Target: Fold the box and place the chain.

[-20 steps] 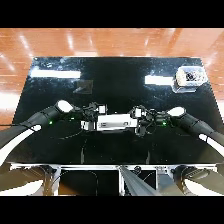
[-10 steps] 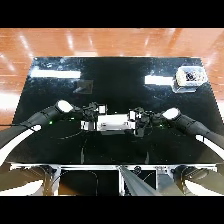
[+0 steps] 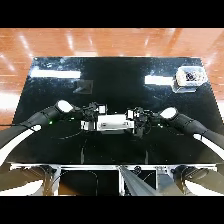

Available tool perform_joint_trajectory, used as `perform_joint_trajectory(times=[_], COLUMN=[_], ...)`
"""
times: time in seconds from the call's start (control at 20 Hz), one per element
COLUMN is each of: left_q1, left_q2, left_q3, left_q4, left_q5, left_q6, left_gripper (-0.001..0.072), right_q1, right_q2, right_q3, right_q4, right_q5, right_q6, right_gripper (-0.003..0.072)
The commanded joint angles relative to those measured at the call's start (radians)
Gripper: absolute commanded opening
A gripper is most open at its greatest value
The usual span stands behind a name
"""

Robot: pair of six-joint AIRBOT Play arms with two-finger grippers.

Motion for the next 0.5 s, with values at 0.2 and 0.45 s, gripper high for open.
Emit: perform_joint_trajectory(times=[0.2,0.45], left_q1=[0.000,0.000], left_q2=[-0.007,-0.034], left_q3=[0.018,0.060], left_q4=[0.029,0.146], left_q5=[-0.005,-0.072], left_q6=[-0.025,-0.101], left_gripper=[0.0027,0.0027], right_q1=[0.025,0.025], right_q2=[-0.012,-0.012], right_q3=[0.013,0.013], right_q4=[-0.041,-0.040], right_q5=[-0.006,-0.006], right_q6=[0.042,0.042], right_gripper=[0.0708,0.0708])
